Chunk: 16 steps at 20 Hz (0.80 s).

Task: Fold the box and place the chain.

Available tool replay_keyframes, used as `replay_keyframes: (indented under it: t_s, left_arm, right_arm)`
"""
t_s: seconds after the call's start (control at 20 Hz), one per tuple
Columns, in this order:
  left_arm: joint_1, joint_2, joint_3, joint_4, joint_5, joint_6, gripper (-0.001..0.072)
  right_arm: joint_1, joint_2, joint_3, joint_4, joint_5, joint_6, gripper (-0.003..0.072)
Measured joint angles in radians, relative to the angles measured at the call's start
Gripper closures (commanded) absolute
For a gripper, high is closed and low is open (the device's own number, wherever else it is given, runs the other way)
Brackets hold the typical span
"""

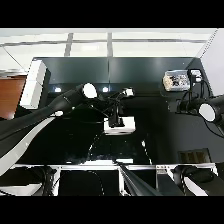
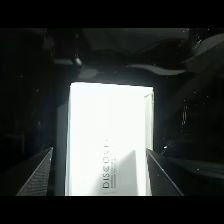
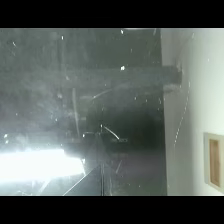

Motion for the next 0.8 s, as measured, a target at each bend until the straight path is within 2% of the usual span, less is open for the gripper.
replay_keyframes:
  t_s: [0.3,0.8]
  left_arm:
    - [-0.029,-0.009,0.008,0.041,-0.038,-0.022,0.0004]
    - [-0.084,-0.010,0.010,0.109,-0.042,-0.025,0.0003]
  right_arm:
    - [0.000,0.000,0.000,0.000,-0.020,0.001,0.0674]
    - [0.000,0.000,0.000,0.005,-0.024,0.001,0.0673]
